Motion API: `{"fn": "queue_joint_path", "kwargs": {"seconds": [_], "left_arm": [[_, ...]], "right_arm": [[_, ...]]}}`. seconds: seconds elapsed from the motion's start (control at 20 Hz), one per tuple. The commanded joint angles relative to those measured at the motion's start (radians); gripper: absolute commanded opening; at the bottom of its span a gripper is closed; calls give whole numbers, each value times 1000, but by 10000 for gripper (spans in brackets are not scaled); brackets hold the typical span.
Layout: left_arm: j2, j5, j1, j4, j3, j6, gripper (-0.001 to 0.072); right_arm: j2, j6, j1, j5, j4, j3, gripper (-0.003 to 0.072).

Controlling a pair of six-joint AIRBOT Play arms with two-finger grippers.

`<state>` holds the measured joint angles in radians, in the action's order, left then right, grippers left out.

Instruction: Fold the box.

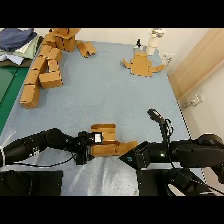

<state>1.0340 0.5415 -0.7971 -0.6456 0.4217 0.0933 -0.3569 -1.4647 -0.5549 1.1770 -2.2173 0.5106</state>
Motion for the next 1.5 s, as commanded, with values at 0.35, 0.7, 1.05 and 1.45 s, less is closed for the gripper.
{"fn": "queue_joint_path", "kwargs": {"seconds": [0.35, 0.7, 1.05, 1.45], "left_arm": [[33, 2, -1, 24, 1, -31, 519], [34, 19, -1, 18, 1, -53, 518], [34, 18, -1, 18, 1, -53, 518], [33, 15, -1, 18, 1, -53, 518]], "right_arm": [[-133, 8, -1, -18, -1, -1, 703], [-260, 82, -1, -50, -29, -1, 622], [-344, 39, -2, -350, -114, 21, 2], [-668, -150, -2, -478, -109, 126, 2]]}}
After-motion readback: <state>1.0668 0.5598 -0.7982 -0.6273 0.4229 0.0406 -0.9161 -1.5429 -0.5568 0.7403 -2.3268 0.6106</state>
